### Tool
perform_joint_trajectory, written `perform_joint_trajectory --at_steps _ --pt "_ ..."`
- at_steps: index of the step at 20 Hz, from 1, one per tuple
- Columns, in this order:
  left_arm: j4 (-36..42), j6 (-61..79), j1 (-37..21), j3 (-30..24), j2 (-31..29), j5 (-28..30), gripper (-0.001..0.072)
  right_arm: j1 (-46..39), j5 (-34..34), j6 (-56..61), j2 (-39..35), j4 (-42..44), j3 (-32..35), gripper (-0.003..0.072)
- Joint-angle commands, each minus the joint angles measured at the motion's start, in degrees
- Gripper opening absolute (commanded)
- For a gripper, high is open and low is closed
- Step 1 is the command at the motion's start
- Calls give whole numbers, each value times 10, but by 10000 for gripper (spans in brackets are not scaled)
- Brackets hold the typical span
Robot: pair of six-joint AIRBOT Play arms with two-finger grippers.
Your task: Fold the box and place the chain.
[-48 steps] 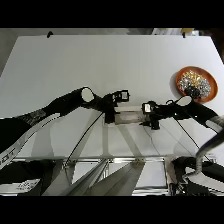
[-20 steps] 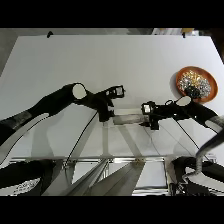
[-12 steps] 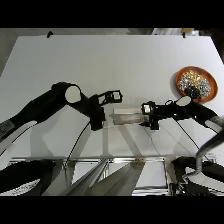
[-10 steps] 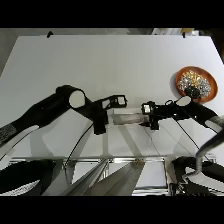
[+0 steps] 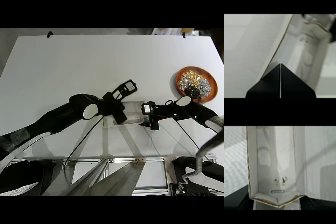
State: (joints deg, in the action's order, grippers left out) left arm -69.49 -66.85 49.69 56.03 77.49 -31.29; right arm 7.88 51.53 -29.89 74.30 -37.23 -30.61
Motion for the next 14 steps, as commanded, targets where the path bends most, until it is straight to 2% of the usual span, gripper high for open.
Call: perform_joint_trajectory --at_steps 1,4,9,11,14 --pt "-23 -103 -24 0 42 56 2 0 0 0 0 0 0 394" --pt "-23 -108 -26 0 68 56 2 0 0 0 0 0 0 394" --pt "-24 -103 -26 0 77 37 3 0 0 0 0 0 0 394" --pt "-25 -86 -27 0 66 10 3 0 0 0 0 0 0 394" --pt "-59 -75 -27 0 16 -32 5 0 0 0 0 0 0 394"
